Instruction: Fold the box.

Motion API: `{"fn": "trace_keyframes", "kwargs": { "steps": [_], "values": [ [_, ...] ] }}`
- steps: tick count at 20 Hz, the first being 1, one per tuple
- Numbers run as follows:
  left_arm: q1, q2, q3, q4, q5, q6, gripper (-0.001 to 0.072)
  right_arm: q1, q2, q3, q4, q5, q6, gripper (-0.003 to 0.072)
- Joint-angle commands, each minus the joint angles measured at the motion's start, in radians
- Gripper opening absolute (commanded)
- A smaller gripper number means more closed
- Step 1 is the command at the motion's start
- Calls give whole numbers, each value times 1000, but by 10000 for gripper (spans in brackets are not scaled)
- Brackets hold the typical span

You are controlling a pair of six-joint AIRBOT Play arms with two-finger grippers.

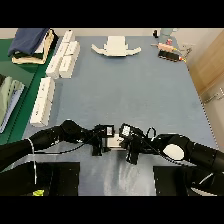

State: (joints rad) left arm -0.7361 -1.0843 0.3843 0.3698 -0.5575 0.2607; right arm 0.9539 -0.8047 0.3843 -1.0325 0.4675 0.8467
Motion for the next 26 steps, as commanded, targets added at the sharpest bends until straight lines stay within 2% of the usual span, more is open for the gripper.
{"fn": "trace_keyframes", "kwargs": {
  "steps": [1, 6, 11, 15, 26],
  "values": [
    [0, 0, 1, 0, 0, 1, 409, -1, 54, 10, 8, -73, 0, 3],
    [0, 0, 1, 0, 0, 0, 409, 0, 77, 8, 12, -96, 24, 3],
    [0, 0, 1, 0, 0, 0, 409, 0, 50, -47, 126, -190, 25, 2],
    [0, 0, 1, 0, 0, 0, 409, 1, 44, -79, 182, -190, 24, 3],
    [0, 0, 1, 0, 0, 0, 409, 2, 43, -135, 208, -203, 25, 3]
  ]
}}
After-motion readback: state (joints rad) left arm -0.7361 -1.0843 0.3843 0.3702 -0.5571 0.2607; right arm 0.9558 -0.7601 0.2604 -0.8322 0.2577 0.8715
